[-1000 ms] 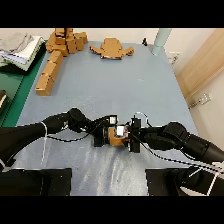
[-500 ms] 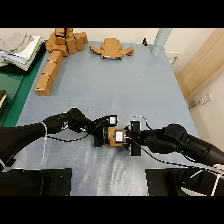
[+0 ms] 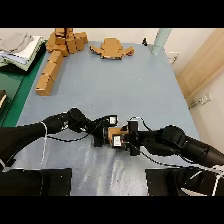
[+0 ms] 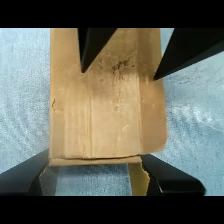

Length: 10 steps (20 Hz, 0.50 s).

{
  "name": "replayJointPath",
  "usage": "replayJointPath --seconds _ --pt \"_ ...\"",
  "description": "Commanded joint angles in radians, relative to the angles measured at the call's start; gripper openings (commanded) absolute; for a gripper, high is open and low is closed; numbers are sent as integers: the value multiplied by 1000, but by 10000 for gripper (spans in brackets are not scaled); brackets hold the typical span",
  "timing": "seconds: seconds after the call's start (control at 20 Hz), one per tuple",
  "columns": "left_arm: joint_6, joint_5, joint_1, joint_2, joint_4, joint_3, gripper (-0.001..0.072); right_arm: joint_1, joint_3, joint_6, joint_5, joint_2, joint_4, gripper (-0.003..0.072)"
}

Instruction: Fold the box.

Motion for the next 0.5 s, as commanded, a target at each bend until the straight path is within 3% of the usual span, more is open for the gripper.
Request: replayJointPath --seconds 0.0,0.45 --pt "0 0 0 0 0 0 599 2 0 0 9 -13 -38 591" --pt "0 0 0 0 0 0 599 25 -18 -14 16 -15 -82 586"
